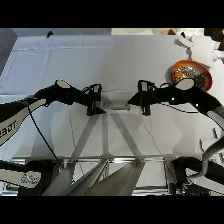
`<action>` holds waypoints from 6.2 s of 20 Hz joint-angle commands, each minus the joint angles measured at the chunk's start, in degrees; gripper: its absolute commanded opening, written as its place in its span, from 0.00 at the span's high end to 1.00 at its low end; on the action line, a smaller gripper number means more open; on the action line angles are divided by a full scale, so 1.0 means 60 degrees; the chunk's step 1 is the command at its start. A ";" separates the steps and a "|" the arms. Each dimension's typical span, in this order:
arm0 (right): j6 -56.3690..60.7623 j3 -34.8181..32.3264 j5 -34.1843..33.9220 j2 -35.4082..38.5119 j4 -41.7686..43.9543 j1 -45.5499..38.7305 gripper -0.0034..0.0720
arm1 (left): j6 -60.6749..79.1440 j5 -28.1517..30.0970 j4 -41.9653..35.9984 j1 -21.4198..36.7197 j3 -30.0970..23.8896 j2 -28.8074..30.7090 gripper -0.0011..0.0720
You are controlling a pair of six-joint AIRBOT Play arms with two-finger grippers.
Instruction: Fold the box and place the chain.
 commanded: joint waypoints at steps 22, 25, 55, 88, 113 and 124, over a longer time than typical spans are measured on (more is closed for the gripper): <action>1.0459 -0.1213 0.0084 -0.0922 -0.1701 -0.1974 0.95 | 0.0007 0.0000 0.0007 -0.0004 0.0000 0.0000 0.54; 1.0455 -0.1213 0.0095 -0.1370 -0.0721 -0.1472 0.95 | 0.0007 0.0000 0.0007 -0.0004 0.0000 0.0000 0.54; 0.9989 -0.1260 -0.0601 -0.2040 -0.0586 -0.1588 0.95 | 0.0007 0.0004 0.0007 -0.0004 0.0000 0.0000 0.54; 0.9617 -0.2244 -0.1574 -0.1559 0.0302 -0.1843 0.95 | 0.0007 0.0000 0.0007 -0.0004 0.0000 0.0000 0.54; 1.0728 -0.2240 -0.1322 0.0262 -0.1133 -0.2055 0.95 | 0.0007 -0.0058 -0.0066 0.0000 0.0000 0.0000 0.54; 1.0262 -0.2240 -0.1654 -0.1446 -0.0044 -0.1475 0.95 | 0.0007 -0.0069 -0.0062 -0.0004 0.0000 0.0000 0.54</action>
